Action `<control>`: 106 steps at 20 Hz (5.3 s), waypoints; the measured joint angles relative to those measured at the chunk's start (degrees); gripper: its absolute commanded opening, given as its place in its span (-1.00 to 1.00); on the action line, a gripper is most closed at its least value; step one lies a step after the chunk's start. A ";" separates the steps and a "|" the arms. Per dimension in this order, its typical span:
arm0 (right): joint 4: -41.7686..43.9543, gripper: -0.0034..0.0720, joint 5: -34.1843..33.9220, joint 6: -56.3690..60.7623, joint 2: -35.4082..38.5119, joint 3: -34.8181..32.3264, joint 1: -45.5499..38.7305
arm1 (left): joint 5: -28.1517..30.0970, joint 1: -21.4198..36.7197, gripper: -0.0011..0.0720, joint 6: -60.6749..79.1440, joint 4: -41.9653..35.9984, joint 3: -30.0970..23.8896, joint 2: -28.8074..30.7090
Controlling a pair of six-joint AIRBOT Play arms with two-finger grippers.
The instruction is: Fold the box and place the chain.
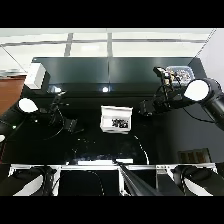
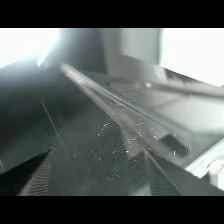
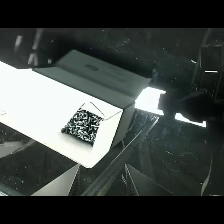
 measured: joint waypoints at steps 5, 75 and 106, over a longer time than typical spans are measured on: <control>-0.02 -0.03 -0.17 0.00 0.00 0.00 0.00 | 4.63 -3.93 1.00 39.80 -5.68 -0.90 -1.99; 7.43 0.76 -5.84 -64.76 -11.54 0.00 8.63 | 14.10 -16.44 0.19 73.79 -20.13 5.29 -17.25; 5.49 0.08 -3.74 -65.37 -12.09 -0.50 8.68 | 14.10 -16.50 0.19 73.77 -20.00 5.29 -17.25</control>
